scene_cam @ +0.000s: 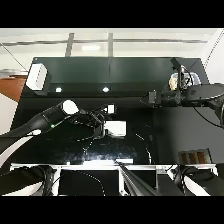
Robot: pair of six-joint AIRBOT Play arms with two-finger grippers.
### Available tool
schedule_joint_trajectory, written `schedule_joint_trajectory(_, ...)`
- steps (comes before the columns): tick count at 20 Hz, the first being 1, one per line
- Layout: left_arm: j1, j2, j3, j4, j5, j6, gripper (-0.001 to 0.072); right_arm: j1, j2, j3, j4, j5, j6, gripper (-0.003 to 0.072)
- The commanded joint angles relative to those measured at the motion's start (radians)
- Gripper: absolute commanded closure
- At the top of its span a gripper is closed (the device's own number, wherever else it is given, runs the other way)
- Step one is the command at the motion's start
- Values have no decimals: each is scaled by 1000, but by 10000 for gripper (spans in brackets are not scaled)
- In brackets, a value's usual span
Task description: Fold the box and place the chain.
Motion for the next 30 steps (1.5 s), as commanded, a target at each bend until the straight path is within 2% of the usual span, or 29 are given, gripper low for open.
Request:
schedule_joint_trajectory(1,8,15,11,8,-12,-3,-5,-1,0,1,0,0,0,658)
schedule_joint_trajectory(8,19,19,24,31,-73,-35,-5,-1,0,1,0,0,0,659)
schedule_joint_trajectory(24,16,-13,16,74,-68,-43,-5,-1,0,1,0,1,0,658)
schedule_joint_trajectory(30,-63,-79,5,122,64,-111,16,-1,0,1,0,3,0,658)
